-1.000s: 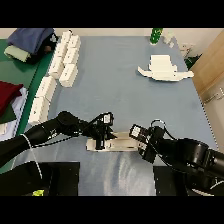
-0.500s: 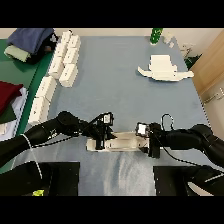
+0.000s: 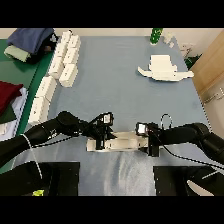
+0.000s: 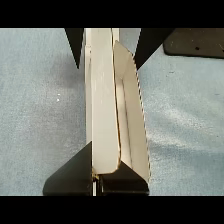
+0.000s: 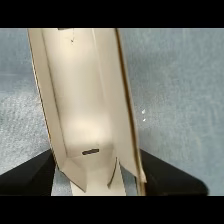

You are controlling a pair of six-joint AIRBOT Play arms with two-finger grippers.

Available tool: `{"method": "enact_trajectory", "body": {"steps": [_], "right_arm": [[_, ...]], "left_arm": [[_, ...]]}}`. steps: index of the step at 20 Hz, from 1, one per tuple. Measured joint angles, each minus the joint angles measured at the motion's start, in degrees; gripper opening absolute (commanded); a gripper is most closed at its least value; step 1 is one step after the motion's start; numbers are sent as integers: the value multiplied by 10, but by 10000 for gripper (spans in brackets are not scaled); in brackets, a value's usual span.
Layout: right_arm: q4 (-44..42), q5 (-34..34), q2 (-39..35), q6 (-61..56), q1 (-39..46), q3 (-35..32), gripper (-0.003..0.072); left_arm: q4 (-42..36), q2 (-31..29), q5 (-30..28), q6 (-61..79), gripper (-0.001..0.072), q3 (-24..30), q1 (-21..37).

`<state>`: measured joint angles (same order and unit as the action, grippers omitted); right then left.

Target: Fold the box.

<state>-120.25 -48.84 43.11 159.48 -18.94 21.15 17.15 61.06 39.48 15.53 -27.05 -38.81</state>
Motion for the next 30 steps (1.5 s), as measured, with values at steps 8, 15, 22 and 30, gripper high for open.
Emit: {"method": "enact_trajectory", "body": {"steps": [8,15,22,30], "right_arm": [[-30,10,44,78,4,-1,720],[-48,4,74,118,13,-7,720],[-50,4,80,125,13,-7,652],[-52,5,92,125,14,-7,515]], "left_arm": [[0,0,0,0,14,0,0],[0,0,0,0,13,0,0],[0,0,0,0,14,0,0],[0,0,1,0,13,0,0]]}}
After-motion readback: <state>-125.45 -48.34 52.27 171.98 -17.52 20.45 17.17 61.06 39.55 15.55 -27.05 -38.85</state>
